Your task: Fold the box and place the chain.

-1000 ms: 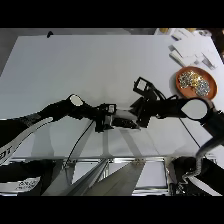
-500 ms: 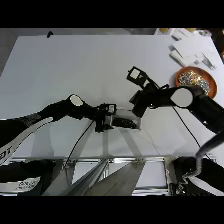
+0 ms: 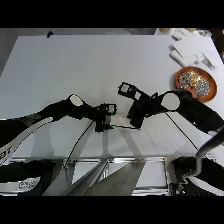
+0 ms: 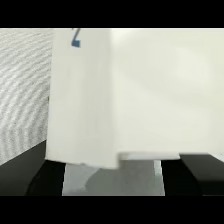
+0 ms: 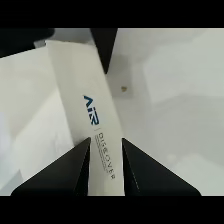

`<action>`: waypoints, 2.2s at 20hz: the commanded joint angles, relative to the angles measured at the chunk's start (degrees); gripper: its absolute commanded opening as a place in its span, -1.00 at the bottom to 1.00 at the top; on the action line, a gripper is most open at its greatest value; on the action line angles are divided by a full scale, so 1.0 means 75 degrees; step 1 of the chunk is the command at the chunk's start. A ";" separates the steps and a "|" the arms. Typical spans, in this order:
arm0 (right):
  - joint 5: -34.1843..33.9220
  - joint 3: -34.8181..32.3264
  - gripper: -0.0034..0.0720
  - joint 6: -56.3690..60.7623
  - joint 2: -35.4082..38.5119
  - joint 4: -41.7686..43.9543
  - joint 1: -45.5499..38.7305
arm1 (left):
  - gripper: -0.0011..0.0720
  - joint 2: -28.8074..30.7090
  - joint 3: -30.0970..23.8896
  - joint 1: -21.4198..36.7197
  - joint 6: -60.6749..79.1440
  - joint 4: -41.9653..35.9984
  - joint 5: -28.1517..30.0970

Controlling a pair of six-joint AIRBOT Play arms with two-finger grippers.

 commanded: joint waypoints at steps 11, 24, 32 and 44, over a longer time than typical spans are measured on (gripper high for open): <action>0.0245 -0.0064 0.00 -0.0691 -0.0012 -0.0017 0.0746 | -0.56 0.0006 0.0000 0.0000 0.0000 0.0000 0.0003; -0.0178 -0.0082 -0.50 -0.0682 -0.0012 -0.0851 0.0793 | -0.56 0.0006 0.0000 0.0000 0.0000 0.0000 0.0003; -0.0836 -0.0586 -0.16 -0.0679 -0.0012 -0.0513 0.0793 | -0.56 0.0006 0.0000 0.0000 0.0000 0.0000 0.0003; -0.0775 -0.0662 -0.19 -0.0682 0.0717 -0.0385 0.0784 | -0.56 0.0006 0.0000 0.0000 0.0000 0.0000 0.0003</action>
